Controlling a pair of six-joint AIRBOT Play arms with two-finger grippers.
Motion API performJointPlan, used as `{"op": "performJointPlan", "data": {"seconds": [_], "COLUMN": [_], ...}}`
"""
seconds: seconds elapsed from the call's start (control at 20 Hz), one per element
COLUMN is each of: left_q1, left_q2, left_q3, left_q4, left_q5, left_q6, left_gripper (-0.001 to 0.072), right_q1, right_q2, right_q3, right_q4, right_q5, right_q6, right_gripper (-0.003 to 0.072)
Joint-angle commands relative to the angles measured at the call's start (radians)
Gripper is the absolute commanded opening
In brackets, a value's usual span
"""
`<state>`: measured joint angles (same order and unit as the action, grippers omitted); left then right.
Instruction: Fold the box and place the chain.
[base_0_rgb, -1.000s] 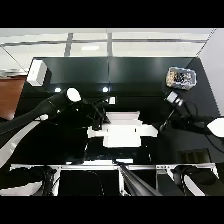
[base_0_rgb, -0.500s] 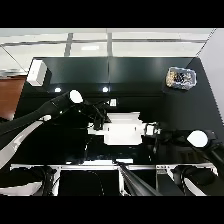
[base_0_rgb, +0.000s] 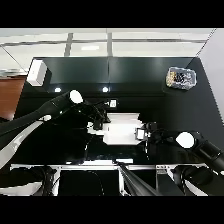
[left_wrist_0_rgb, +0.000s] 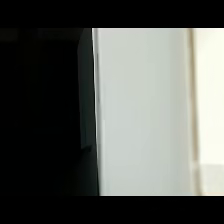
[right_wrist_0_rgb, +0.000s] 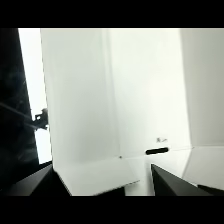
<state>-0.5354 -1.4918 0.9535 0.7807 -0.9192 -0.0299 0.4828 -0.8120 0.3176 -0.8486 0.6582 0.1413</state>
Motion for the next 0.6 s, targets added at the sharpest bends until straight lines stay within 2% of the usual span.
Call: {"op": "performJointPlan", "data": {"seconds": [0.0, 0.15, 0.25, 0.55], "left_q1": [-0.001, -0.001, -0.001, -0.001], "left_q2": [-0.001, -0.001, -0.001, -0.001], "left_q3": [-0.001, -0.001, -0.001, -0.001], "left_q4": [0.0, 0.0, 0.0, 0.0], "left_q5": [-0.005, -0.005, -0.005, -0.005], "left_q6": [0.0, 0.0, 0.0, 0.0], "left_gripper": [0.0027, 0.0027, 0.0027, 0.0027], "right_q1": [0.002, -0.002, -0.012, -0.092], "right_q2": [-0.01, -0.01, -0.01, -0.081], "right_q3": [0.028, 0.105, 0.135, 0.142], "right_q4": [0.005, -0.089, -0.085, 0.093], "right_q5": [-0.07, -0.002, -0.017, -0.039], "right_q6": [-0.005, -0.006, -0.012, -0.143], "right_gripper": [0.0693, 0.0693, 0.0692, 0.0692]}}
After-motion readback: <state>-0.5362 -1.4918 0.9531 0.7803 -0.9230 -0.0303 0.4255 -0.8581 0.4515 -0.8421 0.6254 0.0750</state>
